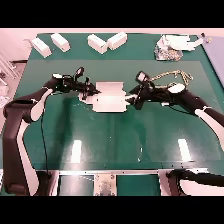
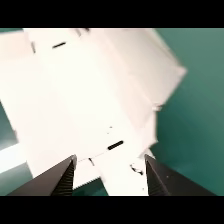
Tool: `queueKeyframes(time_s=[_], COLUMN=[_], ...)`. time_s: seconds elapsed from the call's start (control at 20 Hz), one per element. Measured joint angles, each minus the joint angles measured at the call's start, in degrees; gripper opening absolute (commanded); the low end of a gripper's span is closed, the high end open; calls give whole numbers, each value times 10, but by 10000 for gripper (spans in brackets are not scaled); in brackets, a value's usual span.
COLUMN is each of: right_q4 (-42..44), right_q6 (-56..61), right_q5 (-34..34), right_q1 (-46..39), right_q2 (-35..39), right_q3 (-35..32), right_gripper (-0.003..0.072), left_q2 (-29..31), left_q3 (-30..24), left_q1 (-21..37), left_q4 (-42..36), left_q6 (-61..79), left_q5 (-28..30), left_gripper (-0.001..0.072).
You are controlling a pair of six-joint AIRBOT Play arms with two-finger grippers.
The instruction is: Fold the box and place the chain.
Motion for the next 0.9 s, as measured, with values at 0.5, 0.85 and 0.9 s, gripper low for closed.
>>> queueKeyframes(time_s=[0.5,0.85,0.9], right_q4=[-122,-142,-143], right_q6=[-32,-24,-23], right_q5=[-51,-74,-78], right_q1=[94,107,108], right_q2=[-6,-32,-35], right_q3=[-16,-16,-16], right_gripper=[533,533,533], left_q2=[0,0,0], left_q3=[0,0,0], left_q1=[0,0,0], left_q4=[0,0,0], left_q6=[0,0,0], left_q5=[0,0,0], left_gripper=[21,21,21])
